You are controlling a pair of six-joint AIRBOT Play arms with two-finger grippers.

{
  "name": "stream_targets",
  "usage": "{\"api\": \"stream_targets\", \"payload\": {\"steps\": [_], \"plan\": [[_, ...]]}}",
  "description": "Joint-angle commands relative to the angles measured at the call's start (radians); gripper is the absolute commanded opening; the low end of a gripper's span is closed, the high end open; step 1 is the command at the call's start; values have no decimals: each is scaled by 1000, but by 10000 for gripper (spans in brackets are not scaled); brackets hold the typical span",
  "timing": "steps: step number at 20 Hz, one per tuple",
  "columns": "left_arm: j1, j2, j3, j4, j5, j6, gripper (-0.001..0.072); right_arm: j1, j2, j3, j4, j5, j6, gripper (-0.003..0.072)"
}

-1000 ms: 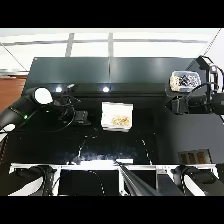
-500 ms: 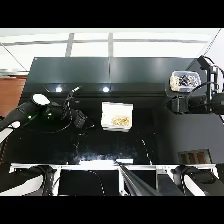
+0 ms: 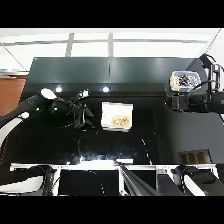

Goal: Fold the box and place the chain.

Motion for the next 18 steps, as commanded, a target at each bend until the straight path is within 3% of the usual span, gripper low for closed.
{"api": "stream_targets", "payload": {"steps": [1,7,12,18], "plan": [[-23,-41,58,37,0,128,714,0,0,0,-3,-18,3,276],[-111,-43,68,67,116,163,714,0,0,0,-3,-29,3,276],[-145,-48,68,-24,119,163,714,0,0,0,-3,-45,3,276],[-154,-55,67,-24,124,146,713,0,0,0,-3,-49,3,275]]}}
